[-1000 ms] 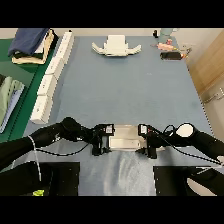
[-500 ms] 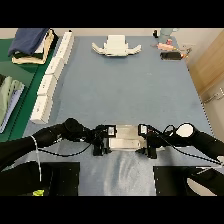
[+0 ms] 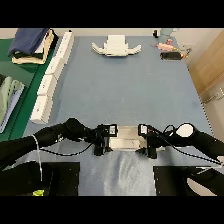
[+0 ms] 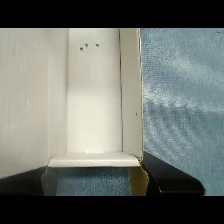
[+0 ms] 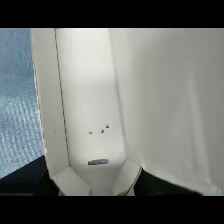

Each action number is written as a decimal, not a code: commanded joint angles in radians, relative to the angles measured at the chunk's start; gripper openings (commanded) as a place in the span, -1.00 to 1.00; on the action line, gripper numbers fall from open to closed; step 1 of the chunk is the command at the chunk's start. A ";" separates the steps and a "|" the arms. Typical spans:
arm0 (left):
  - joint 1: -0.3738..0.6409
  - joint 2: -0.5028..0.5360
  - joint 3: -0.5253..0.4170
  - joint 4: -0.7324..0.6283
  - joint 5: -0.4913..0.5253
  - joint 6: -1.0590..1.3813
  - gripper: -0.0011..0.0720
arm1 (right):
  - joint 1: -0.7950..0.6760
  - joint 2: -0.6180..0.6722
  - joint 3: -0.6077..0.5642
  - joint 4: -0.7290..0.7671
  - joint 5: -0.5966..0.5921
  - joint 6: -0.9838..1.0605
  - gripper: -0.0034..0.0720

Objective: Fold the box.

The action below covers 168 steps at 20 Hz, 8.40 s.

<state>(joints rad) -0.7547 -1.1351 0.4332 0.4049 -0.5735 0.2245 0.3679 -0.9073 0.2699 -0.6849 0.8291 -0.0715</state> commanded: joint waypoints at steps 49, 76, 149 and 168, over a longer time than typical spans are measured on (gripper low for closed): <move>0.000 0.000 0.000 0.002 0.006 -0.008 0.15 | -0.139 0.555 0.016 0.118 0.288 1.463 1.00; 0.000 0.000 0.000 0.002 0.006 -0.008 0.16 | -0.005 -0.336 0.280 0.310 -0.058 1.012 -0.31; 0.000 0.000 0.000 0.002 0.006 -0.008 0.16 | 0.066 0.340 0.093 -0.991 0.350 2.180 -0.90; 0.000 0.000 0.000 0.002 0.006 -0.008 0.15 | 0.050 0.296 0.119 -0.346 0.222 1.667 -0.27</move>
<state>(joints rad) -0.7547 -1.1362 0.4332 0.4061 -0.5678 0.2161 0.4179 -0.6125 0.3862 -1.0893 1.0847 1.6501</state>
